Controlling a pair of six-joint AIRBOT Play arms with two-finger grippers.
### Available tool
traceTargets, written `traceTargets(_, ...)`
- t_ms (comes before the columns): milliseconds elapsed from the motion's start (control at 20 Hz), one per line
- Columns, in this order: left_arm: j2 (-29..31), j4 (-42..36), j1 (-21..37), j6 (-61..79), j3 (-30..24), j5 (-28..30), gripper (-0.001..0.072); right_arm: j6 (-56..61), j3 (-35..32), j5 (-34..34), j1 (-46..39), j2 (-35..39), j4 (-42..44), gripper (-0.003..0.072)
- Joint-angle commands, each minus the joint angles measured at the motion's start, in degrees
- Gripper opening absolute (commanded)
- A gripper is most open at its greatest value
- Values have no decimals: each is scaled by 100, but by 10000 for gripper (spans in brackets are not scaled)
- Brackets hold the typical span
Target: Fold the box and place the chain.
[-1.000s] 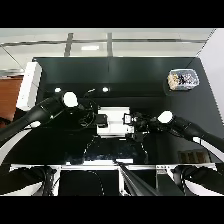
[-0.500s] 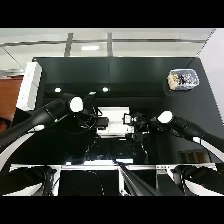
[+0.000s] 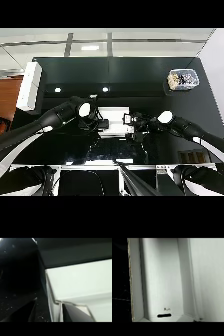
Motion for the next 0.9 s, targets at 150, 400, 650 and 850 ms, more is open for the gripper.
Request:
traceTargets(150, -186, 654, -238, -531, 380, -501, 362, 4, 0, 2, 0, 2, 2, 410)
traceTargets(400, -503, 855, -474, -1049, 651, -509, 362, 2, 0, 2, 0, 0, 0, 409)
traceTargets(650, -505, 881, -555, -1279, 651, -435, 347, 2, 0, 2, 0, 2, 0, 410)
traceTargets(850, -505, 970, -568, -1408, 651, -420, 26, 2, 0, 2, 0, 2, 0, 409)
